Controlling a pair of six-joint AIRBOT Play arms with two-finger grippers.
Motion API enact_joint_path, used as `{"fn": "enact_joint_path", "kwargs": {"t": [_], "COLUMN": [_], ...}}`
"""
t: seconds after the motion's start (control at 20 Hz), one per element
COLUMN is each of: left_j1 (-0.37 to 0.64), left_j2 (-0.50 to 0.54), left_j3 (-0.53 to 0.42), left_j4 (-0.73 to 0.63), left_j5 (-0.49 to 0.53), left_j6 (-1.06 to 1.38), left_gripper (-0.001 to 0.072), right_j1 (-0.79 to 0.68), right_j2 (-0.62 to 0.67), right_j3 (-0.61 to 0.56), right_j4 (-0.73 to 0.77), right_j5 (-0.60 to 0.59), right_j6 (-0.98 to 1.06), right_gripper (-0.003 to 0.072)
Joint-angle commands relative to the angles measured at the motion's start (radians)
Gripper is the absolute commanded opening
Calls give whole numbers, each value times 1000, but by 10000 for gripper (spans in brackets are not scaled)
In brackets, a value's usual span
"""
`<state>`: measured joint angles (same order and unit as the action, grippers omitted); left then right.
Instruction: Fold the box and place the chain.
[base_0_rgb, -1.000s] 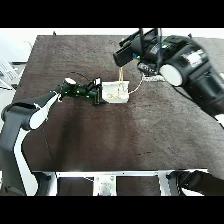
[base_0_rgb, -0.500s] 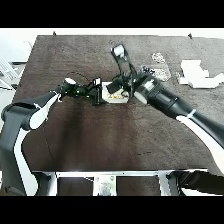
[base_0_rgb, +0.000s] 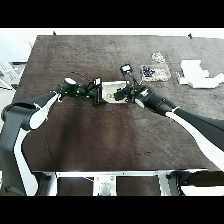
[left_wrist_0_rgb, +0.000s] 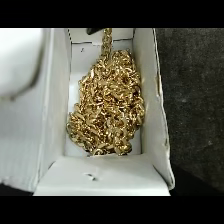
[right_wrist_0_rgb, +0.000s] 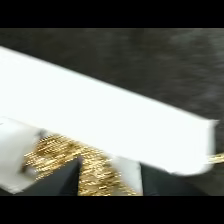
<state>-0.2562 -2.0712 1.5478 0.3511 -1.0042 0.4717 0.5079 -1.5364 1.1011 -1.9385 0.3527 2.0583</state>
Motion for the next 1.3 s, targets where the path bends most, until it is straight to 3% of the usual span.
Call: {"fn": "enact_joint_path", "kwargs": {"t": [0.0,0.2,0.3,0.55,0.95,1.2,1.25], "left_j1": [0,0,0,0,0,0,0], "left_j2": [0,0,0,0,0,0,0], "left_j3": [1,1,1,1,1,1,1], "left_j4": [0,0,0,0,0,0,0], "left_j5": [0,-1,1,0,0,0,0], "left_j6": [0,0,0,0,0,0,0], "left_gripper": [351,351,351,351,351,351,351], "right_j1": [-78,-241,-326,-411,-411,-414,-414], "right_j2": [29,45,19,-123,-335,-361,-361], "right_j3": [3,3,3,107,343,378,378], "right_j4": [0,13,72,370,877,915,915], "right_j5": [40,44,-51,-88,104,120,120], "right_j6": [6,60,19,-233,-725,-777,-805], "right_gripper": [458,469,358,435,426,397,346]}}
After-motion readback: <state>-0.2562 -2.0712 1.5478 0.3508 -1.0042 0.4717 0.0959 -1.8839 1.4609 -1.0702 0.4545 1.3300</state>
